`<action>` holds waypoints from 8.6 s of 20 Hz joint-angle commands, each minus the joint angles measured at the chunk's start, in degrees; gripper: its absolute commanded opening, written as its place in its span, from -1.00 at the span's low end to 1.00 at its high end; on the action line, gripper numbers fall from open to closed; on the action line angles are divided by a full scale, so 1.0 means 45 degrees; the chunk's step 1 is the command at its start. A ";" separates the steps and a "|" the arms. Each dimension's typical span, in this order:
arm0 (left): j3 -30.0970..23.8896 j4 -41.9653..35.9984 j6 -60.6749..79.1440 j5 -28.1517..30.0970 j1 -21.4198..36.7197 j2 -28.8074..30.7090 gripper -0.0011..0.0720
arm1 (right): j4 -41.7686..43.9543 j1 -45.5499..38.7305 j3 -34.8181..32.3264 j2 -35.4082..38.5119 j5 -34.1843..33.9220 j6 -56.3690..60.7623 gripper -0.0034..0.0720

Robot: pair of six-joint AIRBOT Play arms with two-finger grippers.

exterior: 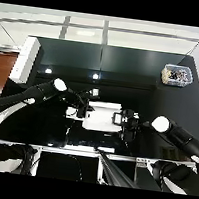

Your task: Fold the box and place the chain.

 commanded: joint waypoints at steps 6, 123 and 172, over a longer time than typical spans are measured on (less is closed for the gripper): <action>0.0000 0.0000 0.0010 -0.0049 0.0000 -0.0010 -0.91 | 0.0049 -0.0908 0.0631 -0.0005 0.0083 -0.0355 0.92; 0.0617 0.2472 -0.8884 -0.1321 0.2268 0.4614 -0.91 | 0.1462 -0.2123 0.1875 -0.4099 0.0933 -0.3026 -0.27; -0.2191 -0.1758 -0.0573 0.1384 -0.0612 0.1885 -0.48 | 0.1462 -0.2123 0.1875 -0.4099 0.0933 -0.3026 -0.27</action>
